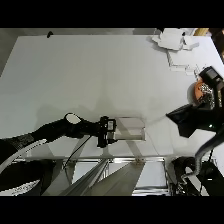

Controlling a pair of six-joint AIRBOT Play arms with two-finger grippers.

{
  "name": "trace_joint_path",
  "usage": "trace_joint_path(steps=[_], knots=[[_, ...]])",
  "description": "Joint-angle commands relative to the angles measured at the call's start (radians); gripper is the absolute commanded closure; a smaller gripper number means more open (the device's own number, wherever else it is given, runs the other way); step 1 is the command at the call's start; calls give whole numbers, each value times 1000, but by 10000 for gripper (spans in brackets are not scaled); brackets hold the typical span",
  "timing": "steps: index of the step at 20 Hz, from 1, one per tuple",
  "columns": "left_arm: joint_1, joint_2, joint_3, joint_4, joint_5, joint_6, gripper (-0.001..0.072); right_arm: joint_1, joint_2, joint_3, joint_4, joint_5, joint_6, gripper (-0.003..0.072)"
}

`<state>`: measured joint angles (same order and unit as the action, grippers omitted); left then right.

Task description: Fold the box and place the chain.

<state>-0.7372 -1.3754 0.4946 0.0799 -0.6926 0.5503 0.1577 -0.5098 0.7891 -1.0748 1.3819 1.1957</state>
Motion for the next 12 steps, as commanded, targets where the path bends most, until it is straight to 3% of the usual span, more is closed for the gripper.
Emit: trace_joint_path(steps=[1, 8, 12], knots=[[0, 0, 0, 0, 0, 0, 438, 187, 15, -46, 61, -28, -32, 667], [0, 0, 0, 0, 0, 0, 438, 479, -54, -175, 81, -388, -34, 667], [0, 0, 0, 0, 0, 0, 438, 516, -190, -181, 53, -475, -34, 667]])
